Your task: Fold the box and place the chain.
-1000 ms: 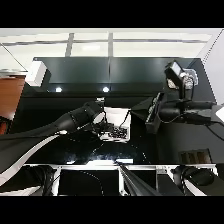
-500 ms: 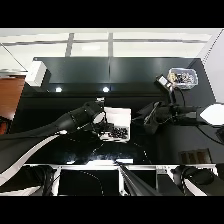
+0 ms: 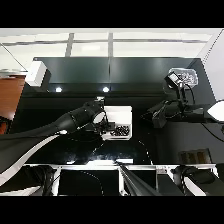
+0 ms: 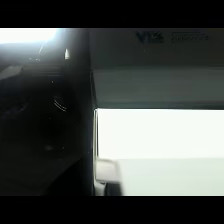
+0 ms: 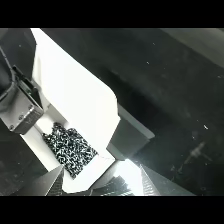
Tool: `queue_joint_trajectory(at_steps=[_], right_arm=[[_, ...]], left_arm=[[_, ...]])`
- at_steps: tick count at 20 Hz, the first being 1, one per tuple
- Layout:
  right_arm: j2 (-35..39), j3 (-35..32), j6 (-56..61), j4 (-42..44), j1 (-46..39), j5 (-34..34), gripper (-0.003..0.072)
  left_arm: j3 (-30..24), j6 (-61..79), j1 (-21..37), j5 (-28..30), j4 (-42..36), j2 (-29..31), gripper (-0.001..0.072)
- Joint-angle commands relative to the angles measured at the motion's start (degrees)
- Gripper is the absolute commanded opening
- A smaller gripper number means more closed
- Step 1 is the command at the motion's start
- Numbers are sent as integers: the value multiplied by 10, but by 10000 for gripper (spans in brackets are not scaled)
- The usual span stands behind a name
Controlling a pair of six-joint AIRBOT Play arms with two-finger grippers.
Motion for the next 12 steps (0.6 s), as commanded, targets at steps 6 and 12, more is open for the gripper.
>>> queue_joint_trajectory(at_steps=[6,12], right_arm=[[0,0,7,0,-4,-1,569],[0,0,10,-1,-4,-1,569]], left_arm=[[24,-16,0,-9,-2,-1,473],[58,182,16,-95,2,56,541]])
